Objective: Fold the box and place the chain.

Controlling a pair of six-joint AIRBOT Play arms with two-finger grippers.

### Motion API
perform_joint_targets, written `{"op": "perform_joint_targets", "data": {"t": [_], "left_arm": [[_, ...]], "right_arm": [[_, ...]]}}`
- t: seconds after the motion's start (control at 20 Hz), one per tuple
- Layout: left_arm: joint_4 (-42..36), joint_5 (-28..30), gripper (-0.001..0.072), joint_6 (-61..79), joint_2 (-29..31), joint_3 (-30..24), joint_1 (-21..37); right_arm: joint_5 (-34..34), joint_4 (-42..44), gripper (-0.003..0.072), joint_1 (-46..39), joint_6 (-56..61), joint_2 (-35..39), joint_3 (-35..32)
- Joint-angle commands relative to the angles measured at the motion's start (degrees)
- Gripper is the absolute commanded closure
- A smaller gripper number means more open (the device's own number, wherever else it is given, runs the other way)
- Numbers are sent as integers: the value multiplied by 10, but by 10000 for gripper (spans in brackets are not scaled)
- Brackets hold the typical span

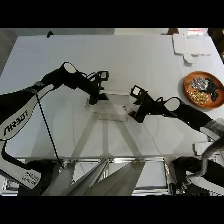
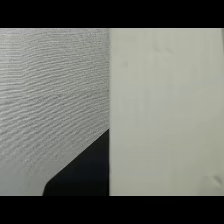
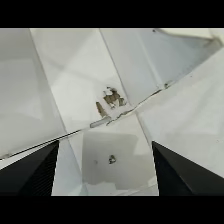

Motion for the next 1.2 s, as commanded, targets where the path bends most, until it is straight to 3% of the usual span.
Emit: {"op": "perform_joint_targets", "data": {"t": [0.0, 0.3, 0.55, 0.7, 1.15], "left_arm": [[0, 0, 696, 0, 0, 0, 0], [0, 0, 696, 0, 0, 0, 0], [0, 0, 696, 0, 0, 0, 0], [0, 0, 696, 0, 0, 0, 0], [0, 0, 696, 0, 0, 0, 0]], "right_arm": [[0, 2, 39, -3, -46, -5, 0], [35, -65, 39, -3, -45, -19, 0], [56, -62, 38, 28, -45, -19, 0], [55, -15, 38, 45, -45, -19, 0], [-19, 19, 37, 45, -38, -19, 0]]}}
